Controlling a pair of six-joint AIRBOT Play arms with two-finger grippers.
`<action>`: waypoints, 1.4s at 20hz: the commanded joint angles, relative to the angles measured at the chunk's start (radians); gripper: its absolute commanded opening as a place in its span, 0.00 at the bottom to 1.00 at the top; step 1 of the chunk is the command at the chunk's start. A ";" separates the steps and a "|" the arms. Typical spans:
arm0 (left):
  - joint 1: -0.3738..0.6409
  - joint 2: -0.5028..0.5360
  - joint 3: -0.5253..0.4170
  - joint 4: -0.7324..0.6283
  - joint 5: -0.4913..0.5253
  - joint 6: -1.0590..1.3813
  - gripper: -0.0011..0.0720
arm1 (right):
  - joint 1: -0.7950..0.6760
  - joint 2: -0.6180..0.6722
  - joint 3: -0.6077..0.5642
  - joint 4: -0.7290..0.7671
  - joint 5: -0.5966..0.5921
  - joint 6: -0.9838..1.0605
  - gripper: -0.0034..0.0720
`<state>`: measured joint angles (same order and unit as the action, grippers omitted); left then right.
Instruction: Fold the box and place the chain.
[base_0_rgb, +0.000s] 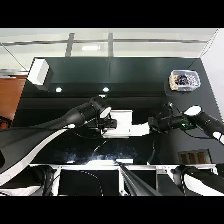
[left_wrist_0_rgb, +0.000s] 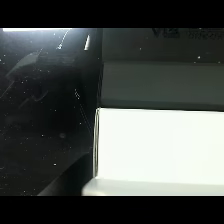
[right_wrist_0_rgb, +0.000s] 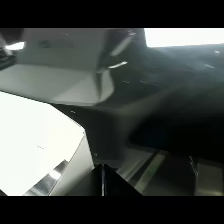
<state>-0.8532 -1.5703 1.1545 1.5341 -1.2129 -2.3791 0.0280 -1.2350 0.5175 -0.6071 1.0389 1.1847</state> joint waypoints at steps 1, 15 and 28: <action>0.001 0.000 0.000 -0.001 -0.001 0.000 0.06 | 0.016 -0.010 0.000 0.079 0.020 -0.077 0.06; 0.001 0.000 0.000 0.002 -0.003 0.000 0.06 | 0.135 -0.010 0.119 0.103 0.091 -0.162 0.90; 0.001 0.000 0.000 0.002 -0.003 0.000 0.06 | 0.452 -0.010 0.254 -0.324 -0.178 0.357 0.84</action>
<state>-0.8532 -1.5703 1.1545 1.5360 -1.2160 -2.3791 0.4145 -1.2442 0.7200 -0.7391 0.9009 1.3090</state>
